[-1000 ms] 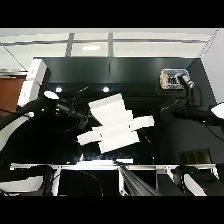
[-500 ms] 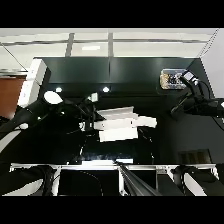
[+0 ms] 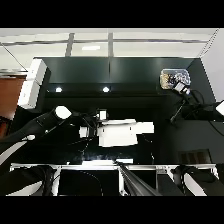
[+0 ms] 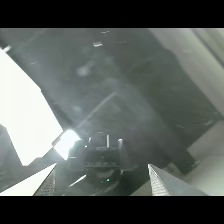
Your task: Fold the box and place the chain.
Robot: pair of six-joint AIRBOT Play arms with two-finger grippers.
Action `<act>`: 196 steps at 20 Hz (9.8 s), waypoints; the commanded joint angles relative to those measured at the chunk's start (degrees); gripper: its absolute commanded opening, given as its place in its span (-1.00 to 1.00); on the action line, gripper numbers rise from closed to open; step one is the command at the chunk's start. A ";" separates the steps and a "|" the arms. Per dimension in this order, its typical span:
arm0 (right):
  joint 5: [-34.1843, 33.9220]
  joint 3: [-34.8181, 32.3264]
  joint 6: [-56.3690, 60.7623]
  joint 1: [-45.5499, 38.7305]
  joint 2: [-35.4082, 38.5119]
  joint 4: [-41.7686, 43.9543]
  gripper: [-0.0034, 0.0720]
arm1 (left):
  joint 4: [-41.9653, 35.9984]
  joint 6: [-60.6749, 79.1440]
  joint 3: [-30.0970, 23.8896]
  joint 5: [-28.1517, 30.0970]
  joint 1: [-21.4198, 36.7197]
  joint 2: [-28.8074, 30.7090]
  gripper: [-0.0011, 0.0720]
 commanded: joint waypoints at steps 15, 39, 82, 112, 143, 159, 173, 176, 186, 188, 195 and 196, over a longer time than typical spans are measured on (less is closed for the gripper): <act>-7.78 -11.54 -6.86 20.72 -0.26 1.70 0.83 | -1.09 0.63 -0.94 1.36 -0.61 -2.80 -0.89; -16.26 -12.26 -22.01 31.61 -10.60 14.95 0.83 | -1.14 0.61 -0.94 1.60 -0.61 -2.80 -0.89; -14.88 -5.95 -24.85 26.32 -10.38 17.62 0.83 | -1.11 0.61 -0.92 1.29 -0.61 -2.75 -0.89; -19.23 -10.21 -43.91 24.37 -21.31 30.95 0.77 | -0.96 0.22 -0.92 0.02 -0.50 -2.67 -0.88; -22.05 -10.19 -37.68 25.18 -21.75 26.64 0.77 | -0.96 0.22 -0.92 0.09 -0.50 -2.67 -0.88; -22.53 -10.16 -37.20 25.20 -21.75 26.91 0.37 | 14.25 -16.76 2.97 -0.15 -0.26 3.45 0.33; -24.83 -10.16 -35.26 25.35 -21.75 27.36 0.37 | 30.88 -60.78 2.95 -19.08 -4.04 15.91 -0.89; -24.83 -10.16 -35.26 25.35 -21.75 27.36 0.37 | 20.39 -67.71 2.75 -4.17 -5.31 14.53 -0.88; -24.83 -10.16 -35.28 25.35 -21.75 27.34 0.37 | 18.32 -67.34 2.89 16.04 -5.55 3.30 -0.88; -24.83 -10.16 -35.28 25.35 -21.75 27.34 0.37 | 18.32 -67.34 2.89 16.35 -5.55 3.26 -0.88; -24.83 -10.16 -35.28 25.35 -21.75 27.34 0.38 | 18.56 -67.17 2.89 10.62 -5.57 0.37 -0.88; -24.83 -10.16 -35.28 25.35 -21.75 27.36 0.38 | 18.56 -66.45 2.89 10.84 -5.55 0.31 -0.88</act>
